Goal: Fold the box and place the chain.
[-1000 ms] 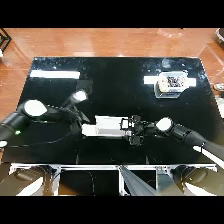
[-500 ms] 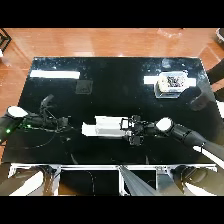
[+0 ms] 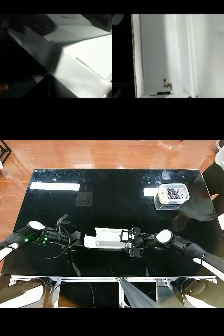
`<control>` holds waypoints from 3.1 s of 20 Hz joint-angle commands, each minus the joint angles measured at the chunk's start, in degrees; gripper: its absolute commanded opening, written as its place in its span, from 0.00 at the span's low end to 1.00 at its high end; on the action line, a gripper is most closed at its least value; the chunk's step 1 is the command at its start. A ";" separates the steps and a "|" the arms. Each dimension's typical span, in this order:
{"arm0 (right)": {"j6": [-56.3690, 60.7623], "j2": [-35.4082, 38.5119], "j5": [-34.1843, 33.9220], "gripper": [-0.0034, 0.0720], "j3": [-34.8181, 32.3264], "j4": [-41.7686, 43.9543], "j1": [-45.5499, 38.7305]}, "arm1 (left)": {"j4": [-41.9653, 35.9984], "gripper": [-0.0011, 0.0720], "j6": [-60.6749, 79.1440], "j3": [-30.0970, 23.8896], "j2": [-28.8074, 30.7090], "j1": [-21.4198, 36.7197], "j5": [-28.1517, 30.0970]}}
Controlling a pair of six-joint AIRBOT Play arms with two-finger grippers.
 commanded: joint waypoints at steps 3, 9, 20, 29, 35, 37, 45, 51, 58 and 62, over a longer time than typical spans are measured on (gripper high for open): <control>0.00 0.00 0.00 0.37 0.00 0.00 0.04 | -7.02 0.35 7.21 0.74 0.00 -1.03 -1.60; 0.02 0.00 0.00 0.37 0.00 0.00 0.02 | -6.34 0.81 7.19 2.56 0.42 -1.03 -5.38; 0.00 0.00 0.00 0.37 0.02 0.00 0.02 | -8.33 0.82 7.19 6.27 0.46 -1.51 -10.14; 0.00 0.00 0.00 0.37 0.02 0.00 0.02 | -7.91 0.82 1.42 6.36 3.93 -8.92 -4.42; 0.00 0.00 0.00 0.37 0.02 0.00 0.02 | -0.13 0.82 -11.06 6.36 10.25 -15.98 4.83; 0.00 0.00 0.00 0.37 0.00 0.00 0.04 | 2.54 0.82 -14.43 6.36 10.58 -18.14 5.81; 0.02 0.00 0.00 0.37 0.00 0.00 0.04 | 5.44 0.82 -22.14 6.93 10.58 -25.77 12.98; 0.00 0.00 0.00 0.37 0.00 0.00 0.04 | 9.79 0.78 -26.82 7.08 10.56 -27.23 13.53; 0.00 0.00 0.00 0.37 0.00 0.02 0.04 | 17.11 0.78 -33.83 7.10 10.56 -31.10 18.97; 0.00 0.00 0.00 0.37 0.00 0.00 0.02 | 23.85 0.78 -39.50 7.23 10.45 -33.22 20.28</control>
